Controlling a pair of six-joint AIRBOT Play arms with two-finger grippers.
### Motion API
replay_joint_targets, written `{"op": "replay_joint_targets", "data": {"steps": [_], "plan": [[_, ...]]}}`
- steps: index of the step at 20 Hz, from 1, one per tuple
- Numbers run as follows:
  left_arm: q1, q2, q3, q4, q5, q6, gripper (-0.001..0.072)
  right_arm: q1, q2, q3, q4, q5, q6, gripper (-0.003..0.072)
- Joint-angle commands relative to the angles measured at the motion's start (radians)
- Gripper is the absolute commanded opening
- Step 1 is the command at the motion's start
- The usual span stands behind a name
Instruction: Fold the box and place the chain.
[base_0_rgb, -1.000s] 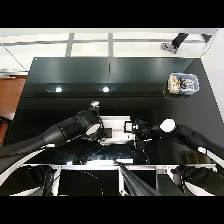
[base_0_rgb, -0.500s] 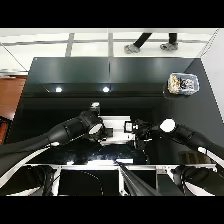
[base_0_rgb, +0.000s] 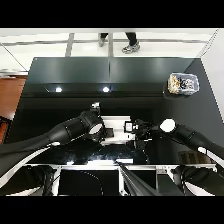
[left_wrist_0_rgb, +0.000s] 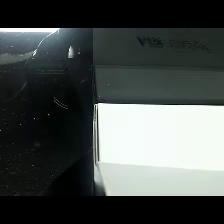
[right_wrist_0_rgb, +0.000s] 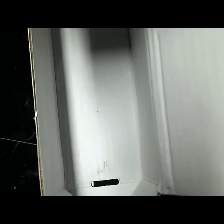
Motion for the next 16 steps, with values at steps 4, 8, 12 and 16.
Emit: {"op": "replay_joint_targets", "data": {"steps": [4,8,12,16], "plan": [[0.0,0.0,0.032,-0.003,0.003,0.038,0.0161,0.0,0.0,-0.001,0.002,0.0,0.001,0.0186],[0.002,0.0,0.042,0.002,-0.015,0.038,0.0317,0.0,0.0,-0.001,0.002,0.0,0.001,0.0185],[0.002,-0.002,0.042,0.019,-0.031,0.038,0.0314,0.0,0.0,-0.001,0.002,0.0,0.001,0.0185],[0.002,-0.017,0.042,0.036,-0.081,0.037,0.0314,0.0,0.0,-0.001,0.002,0.0,0.001,0.0185]]}}
